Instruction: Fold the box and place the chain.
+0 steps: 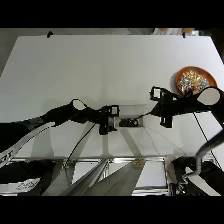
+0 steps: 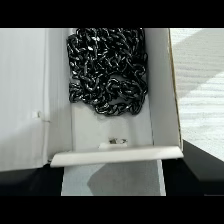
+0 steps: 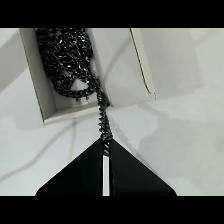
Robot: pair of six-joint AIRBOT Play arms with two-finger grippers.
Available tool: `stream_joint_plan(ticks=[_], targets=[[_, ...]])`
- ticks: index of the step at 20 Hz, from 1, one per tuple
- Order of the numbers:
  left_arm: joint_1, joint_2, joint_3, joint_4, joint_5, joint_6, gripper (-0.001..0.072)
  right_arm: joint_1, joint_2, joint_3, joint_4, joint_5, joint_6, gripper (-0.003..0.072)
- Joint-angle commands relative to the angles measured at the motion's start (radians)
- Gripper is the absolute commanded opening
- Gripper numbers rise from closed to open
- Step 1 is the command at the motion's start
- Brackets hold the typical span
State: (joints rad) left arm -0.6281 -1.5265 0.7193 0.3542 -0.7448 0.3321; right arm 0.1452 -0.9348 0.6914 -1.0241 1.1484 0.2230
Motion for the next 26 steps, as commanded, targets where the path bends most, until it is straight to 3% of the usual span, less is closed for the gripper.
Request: stream_joint_plan(ticks=[1,5,11,18,21,26], targets=[[0.001,0.001,0.0,0.0,0.0,0.0,0.0253,0.001,0.019,-0.002,0.005,0.029,0.022,0.0017],[0.001,0.001,0.0,0.0,0.0,0.0,0.0253,0.022,0.021,-0.005,0.047,0.046,0.025,0.0017],[0.001,0.001,0.0,0.0,0.0,0.0,0.0253,0.185,0.062,-0.005,0.21,0.032,0.024,0.0017],[0.001,0.001,0.0,0.0,0.0,0.0,0.0253,0.327,0.055,-0.005,0.424,-0.267,0.023,0.0017],[0.001,0.001,0.0,0.0,0.0,0.0,0.0253,0.342,0.016,-0.007,0.416,-0.274,0.024,0.0017],[0.001,0.001,0.0,0.0,0.0,0.0,0.0253,0.342,-0.089,-0.012,0.215,-0.264,0.085,0.0033]])
